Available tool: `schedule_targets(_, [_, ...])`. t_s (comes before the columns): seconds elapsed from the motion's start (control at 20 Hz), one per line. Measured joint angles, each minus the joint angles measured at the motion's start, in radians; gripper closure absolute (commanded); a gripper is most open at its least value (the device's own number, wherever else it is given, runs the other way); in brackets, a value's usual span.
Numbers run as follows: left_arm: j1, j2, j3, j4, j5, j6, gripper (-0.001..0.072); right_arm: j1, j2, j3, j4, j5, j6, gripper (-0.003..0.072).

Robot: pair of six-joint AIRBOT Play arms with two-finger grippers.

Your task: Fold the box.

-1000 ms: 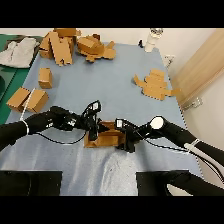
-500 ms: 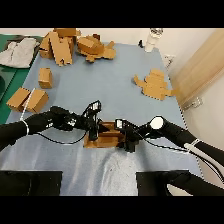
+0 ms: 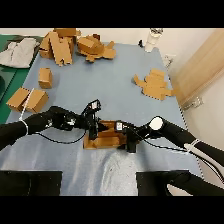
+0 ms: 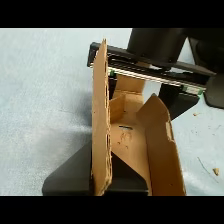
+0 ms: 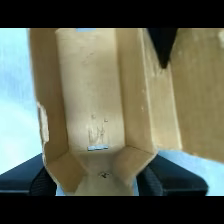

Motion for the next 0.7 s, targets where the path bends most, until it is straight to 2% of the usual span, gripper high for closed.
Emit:
schedule_targets(0.35, [-0.001, 0.0, 0.0, 0.002, -0.005, 0.0, 0.0698, 0.051, 0.001, 0.0, -0.023, -0.035, 0.012, 0.0025])
schedule_targets(0.7, [-0.002, 0.0, 0.0, 0.001, -0.014, -0.004, 0.0698, 0.062, 0.018, 0.0, -0.143, -0.068, 0.148, 0.0025])
